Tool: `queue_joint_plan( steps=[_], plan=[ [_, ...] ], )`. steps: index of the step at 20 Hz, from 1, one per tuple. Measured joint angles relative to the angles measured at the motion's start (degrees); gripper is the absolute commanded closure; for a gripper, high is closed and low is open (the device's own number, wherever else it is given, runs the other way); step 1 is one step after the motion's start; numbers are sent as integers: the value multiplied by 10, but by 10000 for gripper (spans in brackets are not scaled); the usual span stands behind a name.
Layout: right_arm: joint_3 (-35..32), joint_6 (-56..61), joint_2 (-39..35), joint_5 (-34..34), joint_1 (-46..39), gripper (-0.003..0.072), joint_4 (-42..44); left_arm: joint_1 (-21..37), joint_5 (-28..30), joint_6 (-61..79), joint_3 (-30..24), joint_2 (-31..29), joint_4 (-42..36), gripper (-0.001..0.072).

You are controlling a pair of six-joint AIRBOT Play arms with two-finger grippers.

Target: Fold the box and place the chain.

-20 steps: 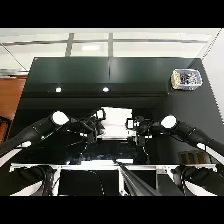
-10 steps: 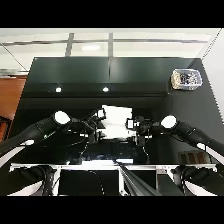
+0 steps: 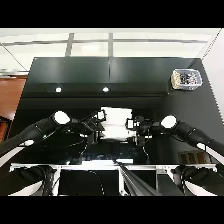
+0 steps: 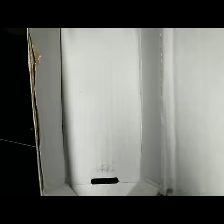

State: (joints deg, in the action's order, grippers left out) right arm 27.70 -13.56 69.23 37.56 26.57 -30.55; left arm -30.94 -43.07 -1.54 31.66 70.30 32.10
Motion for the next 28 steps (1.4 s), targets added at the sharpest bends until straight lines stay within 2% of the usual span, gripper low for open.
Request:
queue_joint_plan(
  steps=[1, 4, 7, 13, 16, 19, 22, 25, 28],
  plan=[
    [0, 1, 0, 0, 0, 589, 1, 0, -5, -2, 1, -1, 3, 682],
    [0, 1, 0, 0, 0, 589, 1, 3, -14, -20, 10, -12, 37, 683],
    [0, 1, 0, 0, 0, 589, 1, 30, -45, -89, 15, -44, 98, 683],
    [0, 1, 0, 0, 0, 589, 1, 170, -90, -327, 18, -160, 236, 682],
    [0, 1, 0, -1, 0, 589, 1, 263, -106, -520, 13, -183, 295, 682],
    [0, 1, 0, 0, 0, 589, 1, 340, -168, -643, -7, -148, 279, 683],
    [0, 1, 0, -1, 0, 589, 1, 377, -213, -679, -36, -83, 205, 685],
    [0, 1, 0, 0, 0, 589, 1, 359, -209, -683, -51, -38, 140, 685],
    [0, 1, 0, -1, 0, 589, 0, 309, -183, -681, -51, -2, 97, 684]
  ],
)
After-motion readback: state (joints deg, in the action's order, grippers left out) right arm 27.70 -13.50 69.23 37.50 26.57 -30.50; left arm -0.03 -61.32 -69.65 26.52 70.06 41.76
